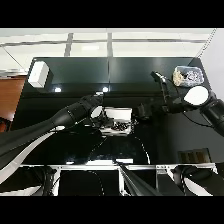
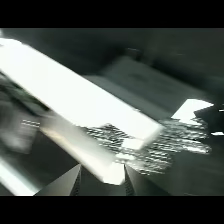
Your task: Fold the box and place the chain.
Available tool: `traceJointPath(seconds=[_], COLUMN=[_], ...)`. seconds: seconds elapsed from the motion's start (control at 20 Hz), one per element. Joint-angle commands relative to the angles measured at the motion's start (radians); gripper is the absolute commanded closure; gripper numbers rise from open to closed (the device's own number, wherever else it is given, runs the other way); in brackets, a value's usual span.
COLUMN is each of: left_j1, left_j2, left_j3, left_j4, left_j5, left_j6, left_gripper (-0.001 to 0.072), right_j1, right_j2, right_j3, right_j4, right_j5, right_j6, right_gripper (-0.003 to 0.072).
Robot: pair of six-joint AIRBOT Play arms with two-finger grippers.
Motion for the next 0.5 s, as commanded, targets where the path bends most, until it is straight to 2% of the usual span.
traceJointPath(seconds=[0.0, 0.05, 0.1, 0.2, 0.25, 0.3, 0.45], left_j1=[0.000, 0.000, 0.000, 0.000, 0.000, 0.000, 0.000], left_j2=[0.000, 0.000, 0.000, 0.000, 0.000, 0.000, 0.000], left_j3=[0.000, 0.000, 0.000, 0.000, 0.000, 0.000, 0.000], left_j4=[0.000, 0.000, 0.000, -0.001, -0.001, -0.001, -0.001], left_j5=[0.000, 0.000, 0.000, -0.001, -0.003, -0.007, -0.008], left_j6=[0.000, 0.000, 0.000, 0.000, 0.000, 0.000, 0.000], left_gripper=[0.0685, 0.0685, 0.0685, 0.0685, 0.0685, 0.0685, 0.0685], right_j1=[-0.039, -0.027, -0.008, 0.038, 0.064, 0.072, 0.061], right_j2=[0.010, 0.008, 0.006, -0.006, -0.019, -0.040, -0.119], right_j3=[-0.109, -0.158, -0.209, -0.276, -0.287, -0.287, -0.286], right_j4=[-0.117, -0.115, -0.117, -0.116, -0.114, -0.057, 0.274], right_j5=[-0.080, -0.155, -0.248, -0.390, -0.404, -0.396, -0.342], right_j6=[-0.289, -0.381, -0.478, -0.687, -0.845, -1.019, -1.566], right_gripper=[0.0336, 0.0060, -0.0034, -0.0034, -0.0033, -0.0032, -0.0033])
